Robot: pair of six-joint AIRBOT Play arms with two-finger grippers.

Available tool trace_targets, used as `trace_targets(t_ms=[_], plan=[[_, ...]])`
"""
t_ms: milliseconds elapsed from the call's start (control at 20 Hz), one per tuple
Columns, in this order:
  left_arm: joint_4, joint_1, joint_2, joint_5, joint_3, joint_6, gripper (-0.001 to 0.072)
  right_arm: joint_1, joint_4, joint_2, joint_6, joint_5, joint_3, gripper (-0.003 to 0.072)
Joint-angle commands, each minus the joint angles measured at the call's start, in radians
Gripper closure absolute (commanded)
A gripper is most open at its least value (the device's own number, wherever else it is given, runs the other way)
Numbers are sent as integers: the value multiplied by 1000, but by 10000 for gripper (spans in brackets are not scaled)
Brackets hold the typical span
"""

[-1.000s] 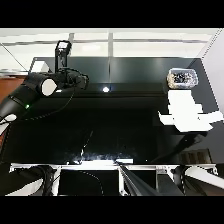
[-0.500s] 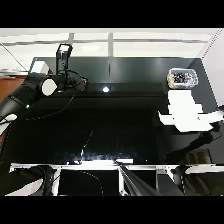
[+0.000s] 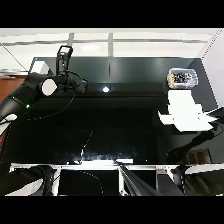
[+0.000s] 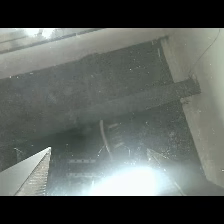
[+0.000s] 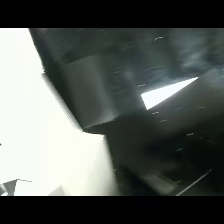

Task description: Fold the box and place the chain.

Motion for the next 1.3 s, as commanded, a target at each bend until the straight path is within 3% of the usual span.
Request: trace_targets(t_ms=[0, 100, 250, 600, 800, 1000, 1250], plan=[[0, 0, 0, -2, -1, 0, 7, 5, 15, -5, -39, 102, 2, 625], [0, 0, 0, 3, -1, 0, 8, 13, 77, 2, -53, 153, -8, 639], [-1, 0, 0, 3, -1, 0, 9, 83, 95, 55, -93, 140, -80, 640], [-74, 0, 0, -16, -1, 0, 9, 316, 249, 249, -130, 95, -344, 642], [-120, 0, 0, -92, -3, 0, 9, 490, 293, 476, -154, -106, -586, 642], [-206, 0, 0, -106, -5, 5, 9, 705, 312, 717, -123, -350, -812, 642], [-293, 2, 0, -132, -11, 76, 8, 921, 389, 786, -110, -532, -889, 642]])
